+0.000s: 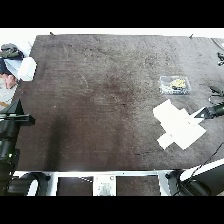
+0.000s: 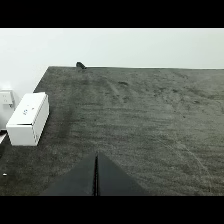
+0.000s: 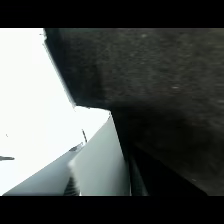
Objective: Fold the box and place the chain.
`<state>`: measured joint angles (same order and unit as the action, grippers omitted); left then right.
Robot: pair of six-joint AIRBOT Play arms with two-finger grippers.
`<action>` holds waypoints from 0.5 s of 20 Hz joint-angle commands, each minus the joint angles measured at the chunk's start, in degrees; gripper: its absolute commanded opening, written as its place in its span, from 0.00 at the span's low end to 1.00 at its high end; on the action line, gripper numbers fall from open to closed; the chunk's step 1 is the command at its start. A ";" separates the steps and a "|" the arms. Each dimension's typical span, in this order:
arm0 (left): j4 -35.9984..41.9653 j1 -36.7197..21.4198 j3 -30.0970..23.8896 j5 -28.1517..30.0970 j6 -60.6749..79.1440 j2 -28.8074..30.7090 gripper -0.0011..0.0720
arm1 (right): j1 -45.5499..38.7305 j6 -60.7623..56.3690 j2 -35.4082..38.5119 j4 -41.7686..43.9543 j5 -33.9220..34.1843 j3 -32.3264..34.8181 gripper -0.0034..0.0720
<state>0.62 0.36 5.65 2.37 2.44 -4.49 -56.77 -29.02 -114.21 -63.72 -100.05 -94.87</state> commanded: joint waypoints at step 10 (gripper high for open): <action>0.00 0.00 0.02 0.00 0.00 0.00 0.03 | 0.04 3.74 3.39 6.25 -3.58 8.44 0.04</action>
